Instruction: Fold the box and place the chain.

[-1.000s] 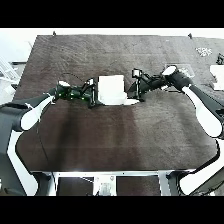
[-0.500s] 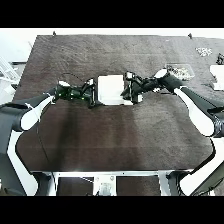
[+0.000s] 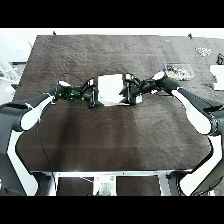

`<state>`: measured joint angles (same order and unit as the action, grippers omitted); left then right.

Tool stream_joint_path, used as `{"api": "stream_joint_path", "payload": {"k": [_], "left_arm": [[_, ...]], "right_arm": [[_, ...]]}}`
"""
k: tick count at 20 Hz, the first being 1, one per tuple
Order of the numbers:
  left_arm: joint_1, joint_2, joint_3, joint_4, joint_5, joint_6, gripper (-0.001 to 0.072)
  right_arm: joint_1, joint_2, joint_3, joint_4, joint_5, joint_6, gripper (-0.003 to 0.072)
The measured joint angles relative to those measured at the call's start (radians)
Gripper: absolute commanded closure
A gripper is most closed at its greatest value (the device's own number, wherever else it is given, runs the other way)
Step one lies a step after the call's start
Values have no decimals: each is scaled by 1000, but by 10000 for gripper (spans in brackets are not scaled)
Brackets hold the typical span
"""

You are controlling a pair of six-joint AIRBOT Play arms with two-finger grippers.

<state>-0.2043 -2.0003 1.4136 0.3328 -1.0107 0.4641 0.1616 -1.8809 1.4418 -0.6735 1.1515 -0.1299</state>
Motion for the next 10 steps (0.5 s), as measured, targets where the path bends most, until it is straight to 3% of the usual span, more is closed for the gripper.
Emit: {"api": "stream_joint_path", "payload": {"k": [9, 10], "left_arm": [[-1, 0, 0, 0, -2, -3, 242], [-1, 0, 0, 0, -1, -3, 242]], "right_arm": [[-2, -2, -10, 19, 33, 16, -34], [-2, -2, -9, 16, 29, 17, 11]]}}
